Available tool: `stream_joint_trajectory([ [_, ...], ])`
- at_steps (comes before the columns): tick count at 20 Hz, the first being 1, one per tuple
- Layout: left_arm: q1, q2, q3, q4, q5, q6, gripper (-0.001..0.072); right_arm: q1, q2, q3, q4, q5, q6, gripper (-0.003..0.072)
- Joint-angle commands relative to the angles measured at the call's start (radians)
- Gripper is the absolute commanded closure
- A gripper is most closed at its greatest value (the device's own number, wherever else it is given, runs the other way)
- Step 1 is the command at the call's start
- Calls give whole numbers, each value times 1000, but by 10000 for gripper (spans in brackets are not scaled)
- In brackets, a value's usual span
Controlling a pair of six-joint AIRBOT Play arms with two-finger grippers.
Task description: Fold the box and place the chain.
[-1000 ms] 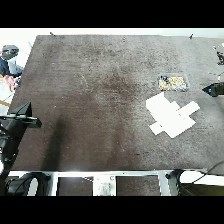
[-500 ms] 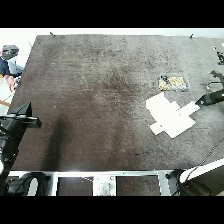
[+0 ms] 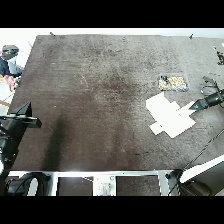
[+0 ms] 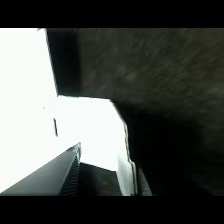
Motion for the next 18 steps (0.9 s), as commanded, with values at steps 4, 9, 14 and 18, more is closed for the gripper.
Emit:
stream_joint_trajectory([
  [4,0,1,0,0,0,0,698,9,-37,-23,26,105,-12,433],
  [9,0,1,0,0,0,0,698,9,-23,-72,152,116,-73,680],
  [14,0,0,0,0,0,0,698,19,92,-335,342,91,-71,681],
  [18,0,1,0,0,0,0,698,121,259,-693,589,-91,-56,681],
])
